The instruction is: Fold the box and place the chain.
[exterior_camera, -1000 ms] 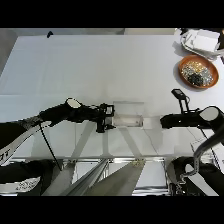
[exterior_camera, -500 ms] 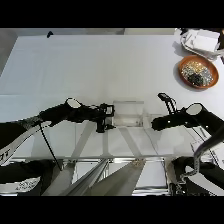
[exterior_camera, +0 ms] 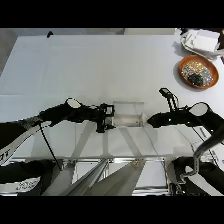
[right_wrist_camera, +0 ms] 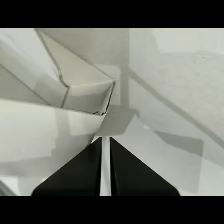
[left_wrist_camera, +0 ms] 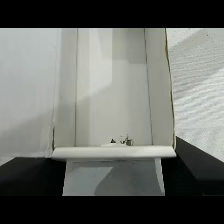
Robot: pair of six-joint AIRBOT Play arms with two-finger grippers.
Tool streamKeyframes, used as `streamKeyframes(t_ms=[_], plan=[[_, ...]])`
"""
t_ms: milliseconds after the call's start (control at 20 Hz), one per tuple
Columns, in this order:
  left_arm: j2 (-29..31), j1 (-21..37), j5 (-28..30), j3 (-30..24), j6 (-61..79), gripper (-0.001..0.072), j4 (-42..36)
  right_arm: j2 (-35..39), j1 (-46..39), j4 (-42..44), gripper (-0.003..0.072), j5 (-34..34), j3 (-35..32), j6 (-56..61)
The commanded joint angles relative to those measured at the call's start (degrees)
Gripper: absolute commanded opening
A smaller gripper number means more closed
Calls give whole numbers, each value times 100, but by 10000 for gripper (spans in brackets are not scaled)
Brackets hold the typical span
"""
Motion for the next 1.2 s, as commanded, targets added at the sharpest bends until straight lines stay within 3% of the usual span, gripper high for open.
streamKeyframes(t_ms=[0,50,350,450,950,1150], plan=[[4,0,-24,-2,-2,251,0,127,7,319,221,354,11,15],[4,0,-20,-2,0,251,0,129,26,444,302,426,11,13],[4,0,-37,-2,0,251,0,131,675,669,347,168,39,44],[4,0,-37,-2,0,251,0,131,804,660,443,-125,39,225],[4,0,-37,-2,0,251,0,133,809,275,439,-192,39,588],[4,0,-37,-2,0,251,0,173,389,61,440,74,39,726]])
